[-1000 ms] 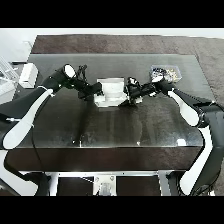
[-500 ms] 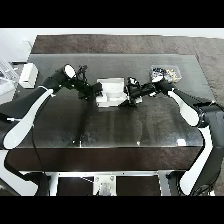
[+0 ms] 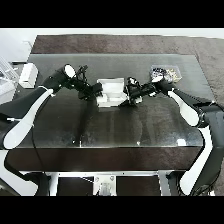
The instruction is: Fold the box and place the chain.
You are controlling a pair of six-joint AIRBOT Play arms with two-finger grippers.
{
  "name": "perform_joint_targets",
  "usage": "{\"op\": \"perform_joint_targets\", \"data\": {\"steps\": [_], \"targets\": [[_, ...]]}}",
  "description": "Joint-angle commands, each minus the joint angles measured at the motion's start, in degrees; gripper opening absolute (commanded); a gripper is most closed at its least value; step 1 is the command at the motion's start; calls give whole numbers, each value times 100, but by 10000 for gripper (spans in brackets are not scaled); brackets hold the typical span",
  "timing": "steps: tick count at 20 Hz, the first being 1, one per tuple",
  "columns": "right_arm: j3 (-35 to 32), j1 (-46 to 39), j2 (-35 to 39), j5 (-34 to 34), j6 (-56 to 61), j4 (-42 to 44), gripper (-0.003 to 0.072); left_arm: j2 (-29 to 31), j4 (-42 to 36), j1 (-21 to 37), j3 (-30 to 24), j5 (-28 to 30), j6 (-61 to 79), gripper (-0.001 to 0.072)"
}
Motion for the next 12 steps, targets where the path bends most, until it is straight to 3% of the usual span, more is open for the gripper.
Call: {"op": "perform_joint_targets", "data": {"steps": [1, 12], "targets": [[-2, -2, -2, -2, 2, 2, 579, -22, 153, -2, 50, -133, -68, 409], [-2, -2, -2, -2, 2, 2, 579, -393, 409, -138, 656, -625, -286, 409]]}}
